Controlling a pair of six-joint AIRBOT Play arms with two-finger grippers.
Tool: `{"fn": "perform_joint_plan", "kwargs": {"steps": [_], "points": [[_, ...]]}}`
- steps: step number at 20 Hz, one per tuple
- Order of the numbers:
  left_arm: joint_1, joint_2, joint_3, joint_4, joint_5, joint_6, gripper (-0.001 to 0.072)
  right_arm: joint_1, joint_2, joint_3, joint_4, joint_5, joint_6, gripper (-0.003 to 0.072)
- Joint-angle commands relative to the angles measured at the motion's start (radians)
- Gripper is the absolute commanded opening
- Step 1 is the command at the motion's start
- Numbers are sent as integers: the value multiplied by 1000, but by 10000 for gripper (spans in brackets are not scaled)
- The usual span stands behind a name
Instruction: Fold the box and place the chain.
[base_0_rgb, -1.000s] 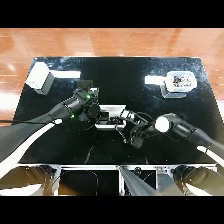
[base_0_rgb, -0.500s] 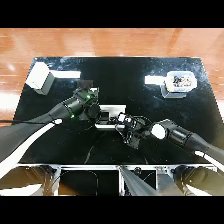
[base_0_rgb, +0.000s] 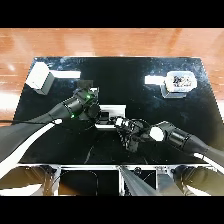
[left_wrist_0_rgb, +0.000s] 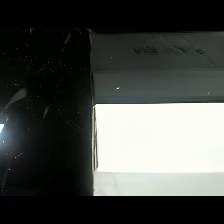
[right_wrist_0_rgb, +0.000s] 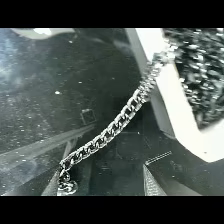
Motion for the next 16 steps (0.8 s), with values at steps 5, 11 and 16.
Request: {"fn": "perform_joint_plan", "kwargs": {"steps": [5,11,16], "points": [[0,0,0,0,0,0,21,13,2,17,-35,16,30,605],[0,0,0,0,0,0,21,13,6,32,-38,37,40,606],[0,0,0,0,0,0,21,33,13,50,-2,76,42,605]]}}
